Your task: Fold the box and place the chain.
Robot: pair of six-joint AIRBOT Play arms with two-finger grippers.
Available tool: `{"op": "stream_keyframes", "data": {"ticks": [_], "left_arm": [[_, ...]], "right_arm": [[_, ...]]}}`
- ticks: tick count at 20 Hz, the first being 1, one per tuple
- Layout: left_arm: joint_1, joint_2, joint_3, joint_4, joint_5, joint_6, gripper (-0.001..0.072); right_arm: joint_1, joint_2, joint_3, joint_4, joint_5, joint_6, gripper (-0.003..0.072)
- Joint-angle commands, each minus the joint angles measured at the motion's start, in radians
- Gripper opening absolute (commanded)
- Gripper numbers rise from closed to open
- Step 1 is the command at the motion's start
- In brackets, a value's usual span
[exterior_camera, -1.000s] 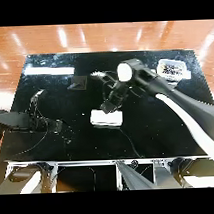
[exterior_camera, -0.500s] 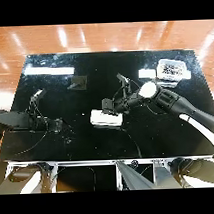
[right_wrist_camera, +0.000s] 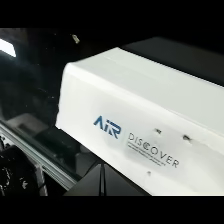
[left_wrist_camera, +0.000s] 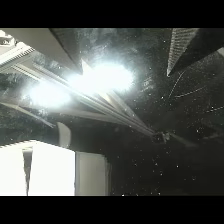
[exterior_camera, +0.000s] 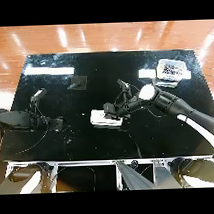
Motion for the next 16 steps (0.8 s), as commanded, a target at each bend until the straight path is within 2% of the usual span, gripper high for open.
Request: {"op": "stream_keyframes", "data": {"ticks": [1, 16], "left_arm": [[0.000, -0.015, -0.001, -0.005, 0.000, 0.000, 0.0612], [0.000, -0.018, -0.001, -0.006, -0.002, 0.000, 0.0612]], "right_arm": [[-0.001, -0.026, -0.001, -0.016, 0.018, 0.000, 0.0031], [0.000, -0.064, -0.001, -0.065, 0.007, 0.000, 0.0031]]}}
